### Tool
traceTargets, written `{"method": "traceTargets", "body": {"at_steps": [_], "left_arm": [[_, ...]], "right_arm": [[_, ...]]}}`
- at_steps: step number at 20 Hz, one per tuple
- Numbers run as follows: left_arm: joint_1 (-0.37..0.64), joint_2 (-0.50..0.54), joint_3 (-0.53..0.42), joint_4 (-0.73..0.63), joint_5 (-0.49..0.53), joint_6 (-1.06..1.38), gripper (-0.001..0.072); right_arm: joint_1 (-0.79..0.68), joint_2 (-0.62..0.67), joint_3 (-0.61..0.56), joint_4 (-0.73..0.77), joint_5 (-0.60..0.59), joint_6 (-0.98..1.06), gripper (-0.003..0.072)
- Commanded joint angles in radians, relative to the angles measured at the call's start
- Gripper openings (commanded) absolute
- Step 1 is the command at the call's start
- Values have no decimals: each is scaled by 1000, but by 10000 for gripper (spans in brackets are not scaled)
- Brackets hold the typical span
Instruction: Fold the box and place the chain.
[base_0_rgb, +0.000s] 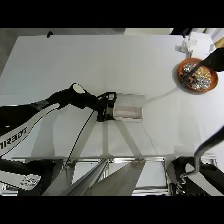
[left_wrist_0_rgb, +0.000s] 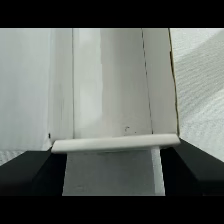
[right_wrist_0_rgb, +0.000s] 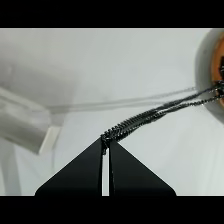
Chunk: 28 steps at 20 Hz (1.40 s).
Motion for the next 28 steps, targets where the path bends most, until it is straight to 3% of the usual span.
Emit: {"method": "traceTargets", "body": {"at_steps": [1,10,22,28], "left_arm": [[1,0,0,0,0,0,251],[1,0,0,0,0,0,251],[1,0,0,0,0,0,251],[1,0,0,0,0,0,251]], "right_arm": [[63,69,-1,11,73,0,14],[199,157,-120,100,22,0,15],[523,146,-459,113,-418,3,15],[665,32,-549,112,-593,2,15]]}}
